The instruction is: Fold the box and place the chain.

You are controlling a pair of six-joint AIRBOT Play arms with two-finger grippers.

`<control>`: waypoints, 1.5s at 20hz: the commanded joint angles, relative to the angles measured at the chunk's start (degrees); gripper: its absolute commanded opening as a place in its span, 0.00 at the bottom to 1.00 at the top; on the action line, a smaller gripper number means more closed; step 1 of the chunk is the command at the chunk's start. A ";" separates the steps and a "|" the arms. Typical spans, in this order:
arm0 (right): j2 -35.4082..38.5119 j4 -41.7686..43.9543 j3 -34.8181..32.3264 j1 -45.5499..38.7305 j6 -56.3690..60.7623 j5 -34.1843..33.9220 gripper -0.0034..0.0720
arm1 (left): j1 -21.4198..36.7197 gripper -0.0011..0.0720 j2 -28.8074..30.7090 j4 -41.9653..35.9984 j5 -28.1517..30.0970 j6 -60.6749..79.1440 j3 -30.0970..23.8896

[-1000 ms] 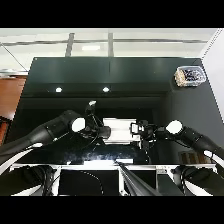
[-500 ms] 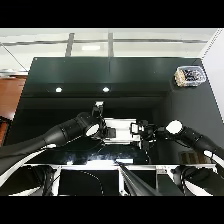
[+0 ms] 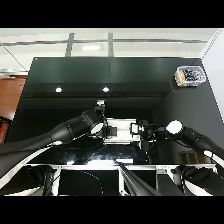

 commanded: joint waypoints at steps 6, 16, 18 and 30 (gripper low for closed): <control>-0.02 0.02 0.02 0.02 0.02 0.02 0.75 | -0.17 0.38 -0.96 0.70 -2.51 -0.11 1.31; -0.04 0.02 0.02 0.02 0.02 0.02 0.75 | -1.46 0.06 -1.77 1.14 -2.03 -0.26 1.33; -0.02 0.02 0.02 0.02 0.02 0.02 0.75 | -1.46 0.05 -1.77 1.09 -2.01 -0.26 1.33; -0.02 0.02 0.02 0.02 0.02 0.02 0.75 | -1.46 0.44 -1.77 2.21 -2.64 -0.24 2.99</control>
